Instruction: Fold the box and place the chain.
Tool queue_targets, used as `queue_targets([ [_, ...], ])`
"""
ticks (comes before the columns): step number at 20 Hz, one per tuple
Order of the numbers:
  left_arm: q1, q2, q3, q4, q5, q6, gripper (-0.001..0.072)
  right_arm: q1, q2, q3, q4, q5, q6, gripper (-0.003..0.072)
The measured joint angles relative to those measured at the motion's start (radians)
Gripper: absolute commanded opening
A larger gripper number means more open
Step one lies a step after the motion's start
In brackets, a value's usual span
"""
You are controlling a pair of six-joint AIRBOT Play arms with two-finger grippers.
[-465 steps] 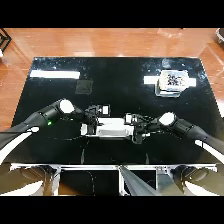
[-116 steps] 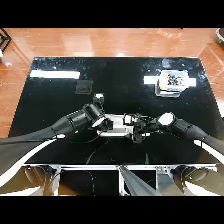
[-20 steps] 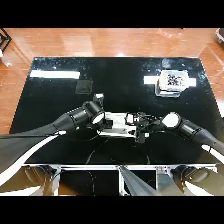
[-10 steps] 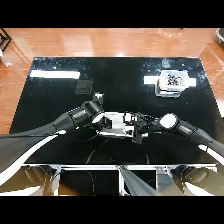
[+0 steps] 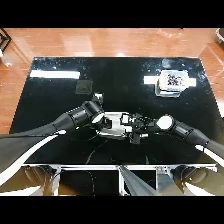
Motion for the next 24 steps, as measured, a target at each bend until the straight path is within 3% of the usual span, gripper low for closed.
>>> queue_targets([
  [1, 0.0, 0.0, 0.0, 0.0, -0.001, 0.0, 0.0023, 0.0, 0.0, 0.0, -0.001, -0.005, 0.0, 0.034],
  [2, 0.0, 0.0, 0.0, 0.0, -0.002, 0.0, 0.0023, 0.001, 0.0, 0.0, -0.001, -0.007, 0.0, 0.0418],
  [3, 0.0, 0.0, 0.0, 0.0, -0.003, 0.0, 0.0023, 0.001, 0.0, 0.0, -0.001, -0.007, 0.0, 0.0442],
  [4, 0.0, 0.0, 0.0, 0.0, -0.003, -0.001, 0.0023, 0.001, 0.0, 0.0, -0.001, -0.007, 0.0, 0.0401],
  [5, 0.0, 0.0, 0.0, 0.0, -0.003, 0.0, 0.0023, 0.001, 0.0, 0.0, -0.001, -0.01, 0.0, 0.0233],
  [6, 0.0, 0.0, 0.0, -0.001, -0.005, 0.0, 0.0022, 0.001, 0.0, 0.0, -0.001, -0.016, 0.0, 0.0198],
  [7, 0.0, 0.0, 0.0, -0.001, -0.005, 0.0, 0.0023, 0.0, 0.0, 0.0, -0.001, -0.018, 0.0, 0.0013],
  [10, 0.0, 0.0, 0.0, -0.005, -0.003, -0.001, 0.0023, -0.026, 0.025, 0.0, -0.008, -0.006, 0.049, 0.0022],
  [13, 0.0, 0.0, 0.0, -0.005, 0.001, -0.001, 0.0023, -0.11, 0.088, 0.0, -0.097, 0.052, 0.276, 0.0022],
  [19, 0.004, 0.0, 0.0, 0.0, 0.017, -0.003, 0.0022, -0.49, 0.261, -0.001, -0.256, 0.356, 0.871, 0.0022],
  [24, 0.013, 0.0, 0.0, 0.001, 0.031, 0.0, 0.0023, -0.702, 0.288, -0.053, -0.29, 0.517, 1.164, 0.0023],
])
